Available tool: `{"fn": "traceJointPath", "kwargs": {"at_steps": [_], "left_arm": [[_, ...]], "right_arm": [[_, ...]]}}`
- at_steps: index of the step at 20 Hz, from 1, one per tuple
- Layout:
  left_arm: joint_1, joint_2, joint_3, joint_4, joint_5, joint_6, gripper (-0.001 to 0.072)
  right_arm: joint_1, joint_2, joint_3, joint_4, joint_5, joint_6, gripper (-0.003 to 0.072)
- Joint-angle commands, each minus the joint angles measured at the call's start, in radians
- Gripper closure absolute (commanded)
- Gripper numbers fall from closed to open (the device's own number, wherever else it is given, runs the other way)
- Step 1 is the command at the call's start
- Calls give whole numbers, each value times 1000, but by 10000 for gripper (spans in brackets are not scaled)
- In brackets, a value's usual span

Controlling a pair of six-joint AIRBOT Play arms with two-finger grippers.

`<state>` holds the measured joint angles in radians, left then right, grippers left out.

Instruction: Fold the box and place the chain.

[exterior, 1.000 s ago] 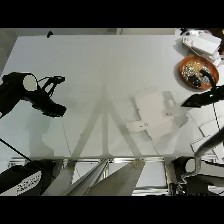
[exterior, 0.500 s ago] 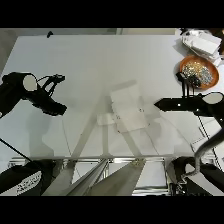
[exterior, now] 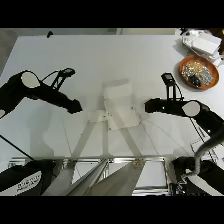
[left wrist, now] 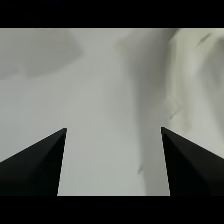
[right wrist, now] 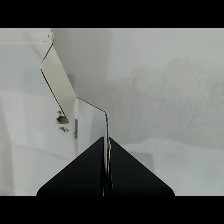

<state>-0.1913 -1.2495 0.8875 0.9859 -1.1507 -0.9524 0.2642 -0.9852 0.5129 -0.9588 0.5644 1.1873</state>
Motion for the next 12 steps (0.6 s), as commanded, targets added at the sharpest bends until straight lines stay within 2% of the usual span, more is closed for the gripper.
{"fn": "traceJointPath", "kwargs": {"at_steps": [1,7,9,12], "left_arm": [[0,-98,11,-402,115,308,77],[-4,-381,182,-461,-80,364,76],[-10,-436,212,-489,-93,354,76],[-55,-466,213,-504,-48,370,76]], "right_arm": [[30,2,-1,-54,4,43,676],[30,2,-1,-63,22,43,676],[30,2,-1,-69,22,43,676],[30,2,-1,-88,23,43,675]]}}
